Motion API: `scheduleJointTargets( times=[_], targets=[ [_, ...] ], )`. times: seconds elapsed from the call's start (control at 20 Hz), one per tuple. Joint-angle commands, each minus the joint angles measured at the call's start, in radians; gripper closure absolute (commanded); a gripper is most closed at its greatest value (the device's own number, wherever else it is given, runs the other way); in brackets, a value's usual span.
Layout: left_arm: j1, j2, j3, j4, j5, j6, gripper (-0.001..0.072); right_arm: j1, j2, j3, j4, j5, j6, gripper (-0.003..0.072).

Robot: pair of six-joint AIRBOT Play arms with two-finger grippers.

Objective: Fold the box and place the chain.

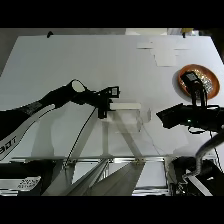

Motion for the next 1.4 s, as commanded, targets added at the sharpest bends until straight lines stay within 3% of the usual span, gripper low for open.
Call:
scheduleJointTargets(
  times=[0.0, 0.75, 1.2, 1.25, 1.35],
  targets=[
    [0.000, 0.006, 0.000, 0.022, 0.015, -0.015, 0.0705, 0.001, -0.001, 0.000, 0.000, 0.001, -0.005, 0.0347],
    [0.000, 0.004, 0.000, 0.032, 0.008, -0.052, 0.0695, 0.001, -0.001, 0.000, 0.000, 0.000, -0.010, 0.0347],
    [0.000, 0.004, 0.000, 0.032, 0.000, -0.052, 0.0695, 0.001, -0.001, 0.000, 0.042, -0.020, -0.260, 0.0349],
    [0.000, 0.004, 0.000, 0.032, 0.001, -0.052, 0.0695, 0.001, -0.001, 0.000, 0.054, -0.014, -0.304, 0.0369],
    [0.000, 0.004, 0.000, 0.032, 0.001, -0.052, 0.0695, 0.001, -0.002, -0.001, 0.127, 0.003, -0.454, 0.0615]
  ],
)
